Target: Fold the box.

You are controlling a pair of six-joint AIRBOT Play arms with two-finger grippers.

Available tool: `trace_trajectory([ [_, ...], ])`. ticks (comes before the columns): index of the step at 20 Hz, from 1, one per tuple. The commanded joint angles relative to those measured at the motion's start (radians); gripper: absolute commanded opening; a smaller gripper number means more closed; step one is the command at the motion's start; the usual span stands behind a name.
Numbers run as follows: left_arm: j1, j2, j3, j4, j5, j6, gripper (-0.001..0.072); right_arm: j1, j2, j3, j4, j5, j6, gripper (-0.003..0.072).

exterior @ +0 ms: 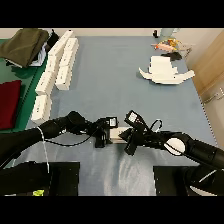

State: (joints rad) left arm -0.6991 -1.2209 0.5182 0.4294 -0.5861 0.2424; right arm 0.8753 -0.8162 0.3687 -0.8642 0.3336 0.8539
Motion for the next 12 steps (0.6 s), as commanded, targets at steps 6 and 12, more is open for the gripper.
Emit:
trace_trajectory([
  [6,0.000,0.000,0.000,0.000,0.000,0.000,0.0509,0.010,-0.032,-0.076,0.085,-0.062,0.002,0.0004],
  [12,0.000,0.000,0.000,0.000,0.000,0.000,0.0509,0.010,-0.030,-0.075,0.084,-0.066,0.002,0.0004],
])
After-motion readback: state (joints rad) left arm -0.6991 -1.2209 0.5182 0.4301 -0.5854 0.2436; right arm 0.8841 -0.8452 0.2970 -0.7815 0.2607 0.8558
